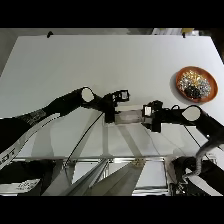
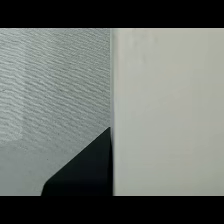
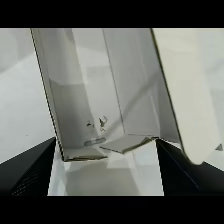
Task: Fold the box and place the chain.
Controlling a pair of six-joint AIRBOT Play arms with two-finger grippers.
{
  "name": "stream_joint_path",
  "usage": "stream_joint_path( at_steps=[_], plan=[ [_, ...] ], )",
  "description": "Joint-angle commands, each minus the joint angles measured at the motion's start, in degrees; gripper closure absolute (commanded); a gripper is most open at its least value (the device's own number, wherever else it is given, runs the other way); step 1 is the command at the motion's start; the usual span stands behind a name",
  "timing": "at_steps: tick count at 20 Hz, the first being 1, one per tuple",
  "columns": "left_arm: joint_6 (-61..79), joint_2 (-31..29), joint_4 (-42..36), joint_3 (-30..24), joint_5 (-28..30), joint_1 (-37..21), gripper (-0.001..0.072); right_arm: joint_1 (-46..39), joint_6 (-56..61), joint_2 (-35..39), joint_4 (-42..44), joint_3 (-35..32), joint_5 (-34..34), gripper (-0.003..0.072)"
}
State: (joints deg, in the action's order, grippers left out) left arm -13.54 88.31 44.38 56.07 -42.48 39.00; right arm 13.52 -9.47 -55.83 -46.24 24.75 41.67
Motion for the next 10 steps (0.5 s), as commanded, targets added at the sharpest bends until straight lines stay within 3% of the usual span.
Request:
stream_joint_path(
  at_steps=[1,10],
  plan=[
    [0.0,0.0,0.0,0.0,0.0,0.0,0.0698,-2.1,-6.0,-3.5,2.6,1.4,2.8,-0.0004],
    [0.0,0.0,0.0,0.0,0.0,0.0,0.0698,-5.7,-16.3,-9.5,4.9,3.9,9.9,-0.0004]
  ],
)
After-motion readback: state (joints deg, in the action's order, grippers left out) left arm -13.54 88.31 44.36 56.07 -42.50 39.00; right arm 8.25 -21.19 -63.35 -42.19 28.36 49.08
